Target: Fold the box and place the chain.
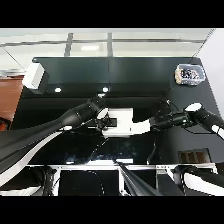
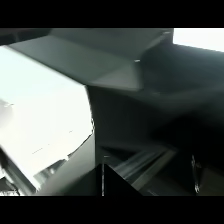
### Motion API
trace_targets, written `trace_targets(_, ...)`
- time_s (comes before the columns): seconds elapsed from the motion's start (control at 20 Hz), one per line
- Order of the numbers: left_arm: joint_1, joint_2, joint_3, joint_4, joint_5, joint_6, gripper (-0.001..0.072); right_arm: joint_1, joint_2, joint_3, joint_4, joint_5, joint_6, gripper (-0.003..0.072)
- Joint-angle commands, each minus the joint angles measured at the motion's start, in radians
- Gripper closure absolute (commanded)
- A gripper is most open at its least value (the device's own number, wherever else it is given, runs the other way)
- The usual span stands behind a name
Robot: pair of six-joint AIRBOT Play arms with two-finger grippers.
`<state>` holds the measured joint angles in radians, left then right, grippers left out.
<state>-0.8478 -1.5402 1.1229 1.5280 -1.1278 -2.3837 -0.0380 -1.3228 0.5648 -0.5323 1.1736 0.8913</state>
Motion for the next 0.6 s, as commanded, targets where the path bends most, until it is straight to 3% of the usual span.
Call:
trace_targets(0.0, 0.0, 0.0, 0.0, 0.0, 0.0, 0.0, 0.0681, 0.023, -0.01, 0.012, 0.047, 0.029, -0.043, 0.046)
trace_targets(0.05, 0.0, 0.0, 0.0, 0.0, 0.0, 0.0, 0.0681, 0.023, -0.009, 0.015, 0.046, 0.033, -0.043, 0.0121)
trace_targets(0.1, 0.0, 0.0, 0.0, 0.0, 0.0, 0.0, 0.068, 0.023, -0.01, 0.019, 0.046, 0.038, -0.043, 0.0007)
trace_targets(0.4, 0.0, 0.0, 0.0, 0.0, 0.0, 0.0, 0.068, 0.073, -0.009, 0.049, 0.068, 0.06, -0.043, 0.0013)
trace_targets(0.5, 0.0, 0.0, 0.0, 0.0, 0.0, 0.0, 0.068, 0.128, -0.008, 0.095, 0.06, 0.045, -0.023, 0.0129)
trace_targets(0.55, 0.0, 0.0, 0.0, 0.0, 0.0, 0.0, 0.0681, 0.156, -0.008, 0.119, 0.046, 0.026, 0.023, 0.0132)
